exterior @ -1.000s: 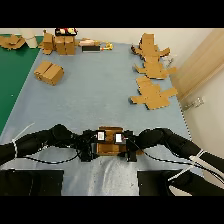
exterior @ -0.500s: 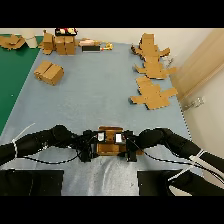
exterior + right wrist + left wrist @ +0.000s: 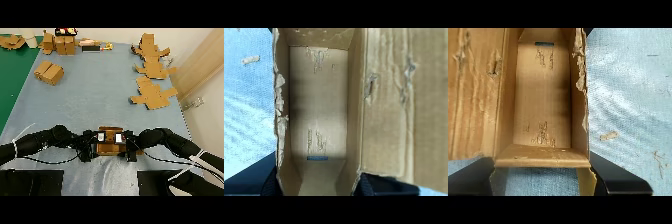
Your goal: Fold the box.
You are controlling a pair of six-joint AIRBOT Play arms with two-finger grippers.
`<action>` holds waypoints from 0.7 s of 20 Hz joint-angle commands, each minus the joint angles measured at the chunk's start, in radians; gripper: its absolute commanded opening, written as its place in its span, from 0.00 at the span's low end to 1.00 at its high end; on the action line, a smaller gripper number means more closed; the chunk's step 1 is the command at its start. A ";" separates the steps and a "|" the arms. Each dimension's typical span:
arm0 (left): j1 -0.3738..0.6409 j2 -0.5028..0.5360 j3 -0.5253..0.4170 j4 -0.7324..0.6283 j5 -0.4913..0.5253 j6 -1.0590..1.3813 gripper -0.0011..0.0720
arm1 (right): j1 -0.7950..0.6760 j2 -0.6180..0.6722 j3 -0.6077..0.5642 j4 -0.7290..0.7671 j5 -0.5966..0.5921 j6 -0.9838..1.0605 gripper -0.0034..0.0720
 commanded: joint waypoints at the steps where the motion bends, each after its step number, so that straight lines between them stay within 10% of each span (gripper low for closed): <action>1: 0.000 0.000 0.000 0.001 0.000 0.001 0.51 | 0.000 -0.001 0.000 -0.028 0.000 0.000 0.63; 14: 0.000 0.000 0.000 0.001 0.000 0.001 0.51 | 0.000 0.001 0.004 -0.026 0.011 0.000 0.63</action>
